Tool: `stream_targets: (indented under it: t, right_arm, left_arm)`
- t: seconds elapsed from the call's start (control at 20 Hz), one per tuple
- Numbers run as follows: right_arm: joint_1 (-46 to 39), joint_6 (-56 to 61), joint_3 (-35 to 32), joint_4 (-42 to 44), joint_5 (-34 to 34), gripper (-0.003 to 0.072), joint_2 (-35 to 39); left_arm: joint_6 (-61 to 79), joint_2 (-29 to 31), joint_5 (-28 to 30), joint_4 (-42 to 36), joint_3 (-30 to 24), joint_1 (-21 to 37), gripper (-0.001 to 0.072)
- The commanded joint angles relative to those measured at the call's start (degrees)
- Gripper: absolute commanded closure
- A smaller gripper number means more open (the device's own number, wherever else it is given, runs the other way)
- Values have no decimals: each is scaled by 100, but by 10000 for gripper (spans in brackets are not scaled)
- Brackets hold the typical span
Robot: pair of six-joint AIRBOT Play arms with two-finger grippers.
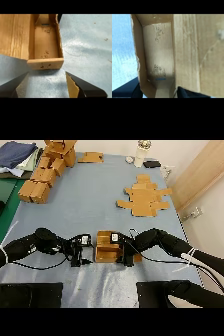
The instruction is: Fold the box.
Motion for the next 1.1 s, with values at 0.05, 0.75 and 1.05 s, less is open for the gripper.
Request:
stream_targets:
  t: [0.05, 0.75, 1.05]
  right_arm:
    - [4, 0, 2, 2, 2, 216, -4]
    - [4, 0, 2, 2, 2, 217, -4]
    - [4, 0, 2, 2, 2, 216, -4]
  left_arm:
    - [-70, -37, 560, -267, 0, -341, 17]
    - [-186, -199, 907, -367, 153, -691, 17]
    - [-153, -214, 933, -361, 168, -883, 17]
